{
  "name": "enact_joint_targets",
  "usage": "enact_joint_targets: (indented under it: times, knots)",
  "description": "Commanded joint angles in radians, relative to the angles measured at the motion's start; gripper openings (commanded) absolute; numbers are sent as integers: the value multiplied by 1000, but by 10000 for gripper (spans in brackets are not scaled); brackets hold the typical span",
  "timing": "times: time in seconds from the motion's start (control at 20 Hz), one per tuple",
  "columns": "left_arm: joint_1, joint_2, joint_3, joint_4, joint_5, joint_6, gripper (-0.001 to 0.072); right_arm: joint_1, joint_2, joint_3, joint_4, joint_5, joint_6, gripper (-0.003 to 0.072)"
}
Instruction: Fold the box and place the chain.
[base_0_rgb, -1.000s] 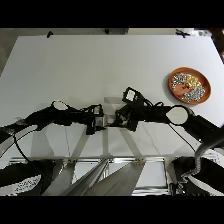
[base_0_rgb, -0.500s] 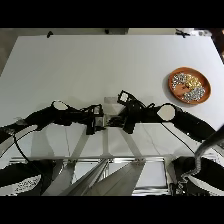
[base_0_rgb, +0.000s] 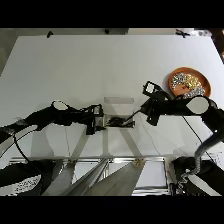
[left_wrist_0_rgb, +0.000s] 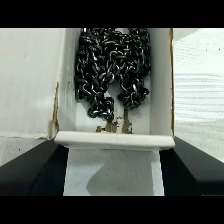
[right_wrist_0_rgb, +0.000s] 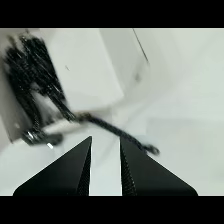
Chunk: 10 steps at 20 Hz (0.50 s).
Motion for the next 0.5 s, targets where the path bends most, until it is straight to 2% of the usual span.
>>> enact_joint_targets:
  times: [0.0, 0.1, 0.15, 0.2, 0.25, 0.35, 0.45]
  knots:
    - [0, 0, 0, 0, 0, 0, 270, -64, -42, 0, -97, 16, -106, 197]
    - [0, 0, 0, 0, 0, 0, 270, -64, -108, 0, -71, 8, -203, 198]
    - [0, 0, 0, 0, 0, 0, 270, -64, -148, 0, -71, -12, -204, 227]
    - [0, 0, 0, 0, 0, 0, 270, -64, -184, 0, -71, -36, -198, 378]
    - [0, 0, 0, 0, 0, 0, 270, -64, -212, 0, -69, -76, -164, 418]
    - [0, 0, 0, 0, 0, 0, 270, -64, -253, 0, -66, -155, -69, 417]
    - [0, 0, 0, 0, 0, 0, 270, -64, -283, 0, -66, -185, -49, 414]
